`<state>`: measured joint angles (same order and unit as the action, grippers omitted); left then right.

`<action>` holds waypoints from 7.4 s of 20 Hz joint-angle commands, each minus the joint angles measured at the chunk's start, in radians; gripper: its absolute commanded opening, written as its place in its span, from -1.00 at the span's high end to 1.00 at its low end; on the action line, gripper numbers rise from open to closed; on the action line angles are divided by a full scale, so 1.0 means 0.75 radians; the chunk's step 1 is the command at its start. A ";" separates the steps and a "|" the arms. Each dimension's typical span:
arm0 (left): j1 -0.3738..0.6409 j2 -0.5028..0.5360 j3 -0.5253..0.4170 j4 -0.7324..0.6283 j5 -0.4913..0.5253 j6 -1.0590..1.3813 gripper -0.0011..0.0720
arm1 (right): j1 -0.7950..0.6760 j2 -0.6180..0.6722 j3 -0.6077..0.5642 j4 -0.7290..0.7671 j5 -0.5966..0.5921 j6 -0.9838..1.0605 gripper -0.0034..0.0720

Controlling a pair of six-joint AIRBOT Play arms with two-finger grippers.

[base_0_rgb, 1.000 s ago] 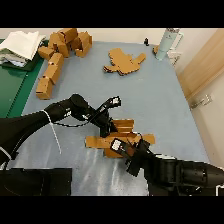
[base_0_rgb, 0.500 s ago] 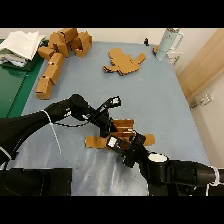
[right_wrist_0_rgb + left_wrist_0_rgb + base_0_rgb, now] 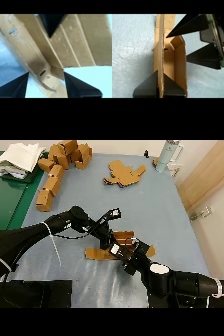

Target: Fold the box.

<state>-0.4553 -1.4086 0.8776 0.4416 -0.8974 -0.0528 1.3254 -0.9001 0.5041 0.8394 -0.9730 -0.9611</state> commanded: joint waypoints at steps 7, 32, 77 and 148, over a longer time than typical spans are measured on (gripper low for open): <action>0.000 -0.001 0.000 -0.001 -0.002 0.001 0.93 | -0.207 0.306 -0.182 0.182 0.258 -0.434 -1.00; 0.000 -0.001 0.000 0.000 -0.002 0.001 0.93 | -1.106 0.023 -0.088 1.681 0.326 -2.300 -0.99; 0.000 -0.001 0.000 0.000 -0.002 0.001 0.93 | -1.065 -0.040 -0.086 1.578 0.332 -2.320 -0.82; 0.000 -0.001 0.000 0.000 -0.002 0.001 0.93 | -1.143 -0.231 0.042 1.668 0.149 -2.469 -0.49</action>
<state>-0.4561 -1.4086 0.8776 0.4412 -0.8970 -0.0528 0.4671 -1.0725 0.5365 2.0907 -0.8608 -2.8109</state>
